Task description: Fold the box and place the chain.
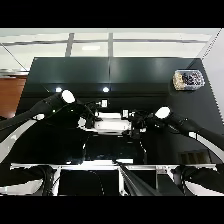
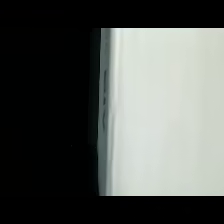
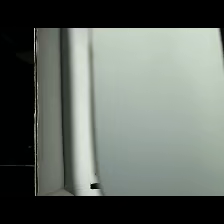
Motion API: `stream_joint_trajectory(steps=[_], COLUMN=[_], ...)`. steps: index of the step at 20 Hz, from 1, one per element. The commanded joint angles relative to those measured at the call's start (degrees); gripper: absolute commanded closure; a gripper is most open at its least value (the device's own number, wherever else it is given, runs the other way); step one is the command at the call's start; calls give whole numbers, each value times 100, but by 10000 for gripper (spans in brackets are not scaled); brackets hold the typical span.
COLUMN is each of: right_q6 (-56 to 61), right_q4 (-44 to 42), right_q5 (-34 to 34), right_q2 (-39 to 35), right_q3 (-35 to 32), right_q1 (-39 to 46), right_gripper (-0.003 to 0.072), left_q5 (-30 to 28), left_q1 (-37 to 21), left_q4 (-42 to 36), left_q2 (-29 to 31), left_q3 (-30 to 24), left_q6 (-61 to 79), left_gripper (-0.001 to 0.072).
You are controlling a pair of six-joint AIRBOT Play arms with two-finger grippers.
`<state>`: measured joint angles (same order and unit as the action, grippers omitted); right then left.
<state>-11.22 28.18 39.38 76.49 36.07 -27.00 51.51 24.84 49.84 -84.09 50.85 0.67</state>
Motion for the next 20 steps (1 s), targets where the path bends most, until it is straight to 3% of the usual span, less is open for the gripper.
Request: stream_joint_trajectory(steps=[1,13,14,15,19,20], right_q6=[118,376,376,376,376,376], right_q4=[90,380,380,378,380,380], right_q5=[-136,-142,-142,-144,-142,-142], right_q2=[4,11,11,11,11,11], right_q3=[7,4,4,4,4,4], right_q1=[-61,-61,-61,-61,-61,-61], right_gripper=[78,79,120,215,213,213], left_q5=[-2,-2,-2,-2,-2,2], left_q1=[2,2,2,2,0,0], left_q4=[0,2,2,2,26,79], left_q2=[4,4,4,4,4,26], left_q3=[7,7,7,7,7,7], left_q6=[-4,-92,-92,-92,-92,-92], left_gripper=[683,683,683,683,679,615])
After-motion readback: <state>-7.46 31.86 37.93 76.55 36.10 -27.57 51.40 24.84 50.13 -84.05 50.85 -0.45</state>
